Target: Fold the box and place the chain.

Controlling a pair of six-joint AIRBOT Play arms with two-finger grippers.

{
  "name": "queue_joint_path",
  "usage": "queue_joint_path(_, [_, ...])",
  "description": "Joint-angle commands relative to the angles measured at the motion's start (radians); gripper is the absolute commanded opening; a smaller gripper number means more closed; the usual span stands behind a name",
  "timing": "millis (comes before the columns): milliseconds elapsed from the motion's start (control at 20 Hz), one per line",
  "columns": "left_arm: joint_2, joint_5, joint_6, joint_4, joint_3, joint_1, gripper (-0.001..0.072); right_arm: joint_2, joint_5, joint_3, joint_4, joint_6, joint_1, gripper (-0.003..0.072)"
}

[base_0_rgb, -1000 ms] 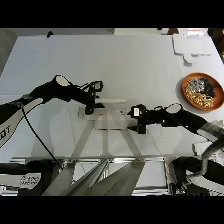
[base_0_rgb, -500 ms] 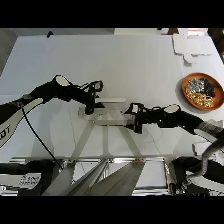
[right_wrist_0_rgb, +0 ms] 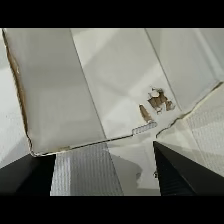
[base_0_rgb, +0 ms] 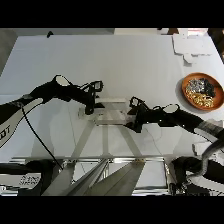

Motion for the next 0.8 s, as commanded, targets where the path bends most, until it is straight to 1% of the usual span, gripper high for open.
queue_joint_path(0, [-0.001,0.0,0.0,0.0,0.0,0.0,0.0013,0.0,-0.002,0.021,-0.06,0.114,0.001,0.066])
queue_joint_path(250, [-0.001,0.001,0.0,0.0,0.0,0.0,0.0013,0.0,0.003,0.063,-0.056,0.048,-0.011,0.066])
queue_joint_path(450, [-0.001,0.0,0.0,0.0,0.0,0.0,0.0013,0.0,0.08,0.102,-0.056,-0.056,-0.069,0.066])
queue_joint_path(600, [-0.001,0.0,0.0,0.0,0.0,0.0,0.0013,-0.003,0.099,0.124,-0.041,-0.121,-0.088,0.066])
queue_joint_path(750, [-0.001,0.0,0.0,0.0,0.0,0.0,0.0013,-0.033,0.111,0.151,-0.042,-0.132,-0.09,0.066])
